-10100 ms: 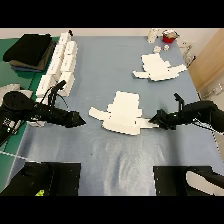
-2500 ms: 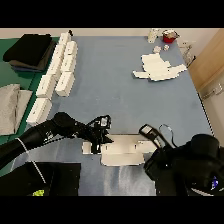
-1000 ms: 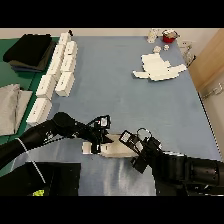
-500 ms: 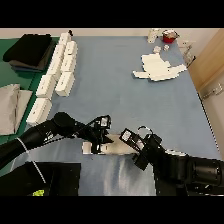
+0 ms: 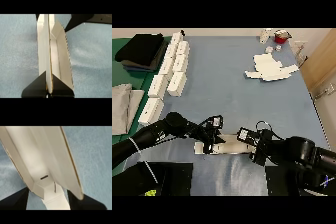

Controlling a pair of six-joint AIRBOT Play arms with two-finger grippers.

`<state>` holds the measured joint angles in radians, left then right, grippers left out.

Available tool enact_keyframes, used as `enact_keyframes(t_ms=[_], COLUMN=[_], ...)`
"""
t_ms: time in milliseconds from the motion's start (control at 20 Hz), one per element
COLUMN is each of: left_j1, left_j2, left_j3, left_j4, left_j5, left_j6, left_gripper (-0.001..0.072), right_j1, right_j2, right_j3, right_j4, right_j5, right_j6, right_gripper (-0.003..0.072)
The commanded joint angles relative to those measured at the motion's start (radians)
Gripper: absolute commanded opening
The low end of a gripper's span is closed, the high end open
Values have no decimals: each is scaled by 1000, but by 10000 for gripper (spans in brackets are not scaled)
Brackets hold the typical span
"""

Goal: Fold the box.

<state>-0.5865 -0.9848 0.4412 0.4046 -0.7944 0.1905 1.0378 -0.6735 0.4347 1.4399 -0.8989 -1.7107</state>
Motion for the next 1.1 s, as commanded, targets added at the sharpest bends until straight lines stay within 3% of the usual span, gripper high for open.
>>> enact_keyframes(t_ms=[0,200,350,850,1050], left_j1=[0,0,0,0,0], left_j2=[1,1,1,1,1], left_j3=[0,0,0,0,0], left_j4=[0,0,0,0,0], left_j5=[0,0,0,0,0], left_j6=[0,0,0,0,0], left_gripper=[11,11,11,10,11], right_j1=[-185,-361,-411,-411,-412], right_j2=[18,-5,-73,-91,-162], right_j3=[-27,-71,-77,-77,-86], right_j4=[270,602,726,695,708], right_j5=[39,107,109,99,138], right_j6=[-447,-937,-1120,-1117,-1117], right_gripper=[720,720,720,712,712])
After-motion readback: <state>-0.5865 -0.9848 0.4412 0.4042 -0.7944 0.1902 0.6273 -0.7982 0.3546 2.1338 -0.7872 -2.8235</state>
